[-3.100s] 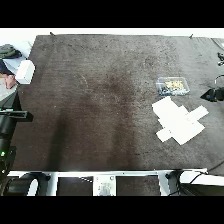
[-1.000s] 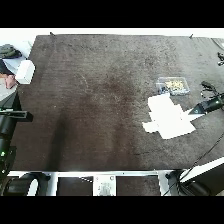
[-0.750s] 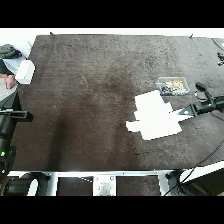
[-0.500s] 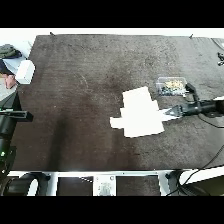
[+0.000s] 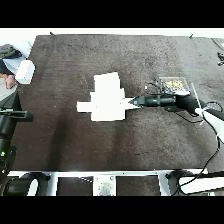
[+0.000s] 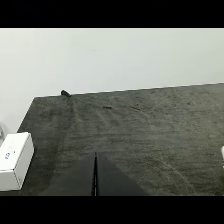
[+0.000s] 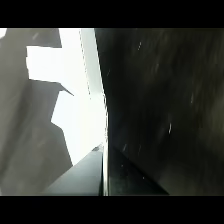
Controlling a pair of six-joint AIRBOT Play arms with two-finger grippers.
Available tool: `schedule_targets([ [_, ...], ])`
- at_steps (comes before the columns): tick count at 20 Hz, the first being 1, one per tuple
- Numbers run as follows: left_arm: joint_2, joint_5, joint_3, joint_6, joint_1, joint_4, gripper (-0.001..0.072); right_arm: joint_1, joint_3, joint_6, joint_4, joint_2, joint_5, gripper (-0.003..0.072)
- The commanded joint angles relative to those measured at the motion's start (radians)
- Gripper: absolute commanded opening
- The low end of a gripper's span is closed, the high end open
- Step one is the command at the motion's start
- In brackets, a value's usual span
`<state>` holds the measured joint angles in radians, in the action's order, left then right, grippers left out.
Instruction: Fold the box and place the chain.
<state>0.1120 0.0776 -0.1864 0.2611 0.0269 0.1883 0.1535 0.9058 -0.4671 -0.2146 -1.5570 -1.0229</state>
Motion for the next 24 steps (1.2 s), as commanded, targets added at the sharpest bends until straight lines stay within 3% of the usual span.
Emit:
schedule_targets([
  [1,-0.001,0.024,0.0,0.001,0.001,0.0,0.0012,-0.098,0.014,-0.038,0.032,0.005,0.206,-0.0031],
  [2,-0.001,0.048,0.0,0.0,0.001,0.0,0.0012,-0.099,0.014,-0.039,0.032,0.005,0.227,-0.0031],
  [3,-0.001,0.116,0.0,0.006,0.001,-0.005,0.0156,-0.098,0.014,-0.041,0.031,0.005,0.238,-0.0031],
  [4,0.0,0.192,0.0,0.009,0.001,-0.012,0.0481,-0.098,0.014,-0.042,0.02,0.005,0.249,-0.0031],
  [7,0.079,0.304,-0.003,0.001,0.001,-0.007,0.0466,-0.099,0.014,-0.041,0.017,0.005,0.288,-0.0031],
  [10,0.267,0.362,-0.03,-0.008,0.001,0.006,0.0466,-0.099,0.014,0.027,0.017,0.005,0.305,-0.0031],
  [12,0.434,0.382,-0.097,-0.113,0.001,-0.007,0.0467,-0.098,0.014,0.045,0.018,0.005,0.315,-0.0031],
  [14,0.627,0.46,-0.203,-0.169,0.001,-0.085,0.0494,-0.101,0.014,0.054,0.018,0.002,0.324,-0.0031],
  [17,0.917,0.657,-0.419,-0.312,0.001,-0.253,0.0497,-0.101,0.014,0.053,0.013,-0.015,0.32,-0.0031],
  [18,1.009,0.719,-0.503,-0.386,0.001,-0.307,0.0629,-0.103,0.014,0.053,0.013,-0.019,0.32,-0.003],
  [19,1.091,0.78,-0.585,-0.455,0.001,-0.364,0.0669,-0.107,0.014,0.065,0.013,-0.02,0.321,-0.003],
  [21,1.242,0.888,-0.752,-0.545,-0.009,-0.467,0.0669,-0.107,0.014,0.077,0.013,-0.02,0.321,-0.0031],
  [24,1.406,0.914,-0.988,-0.728,-0.065,-0.653,0.0668,-0.107,0.014,0.084,0.013,-0.02,0.322,-0.003],
])
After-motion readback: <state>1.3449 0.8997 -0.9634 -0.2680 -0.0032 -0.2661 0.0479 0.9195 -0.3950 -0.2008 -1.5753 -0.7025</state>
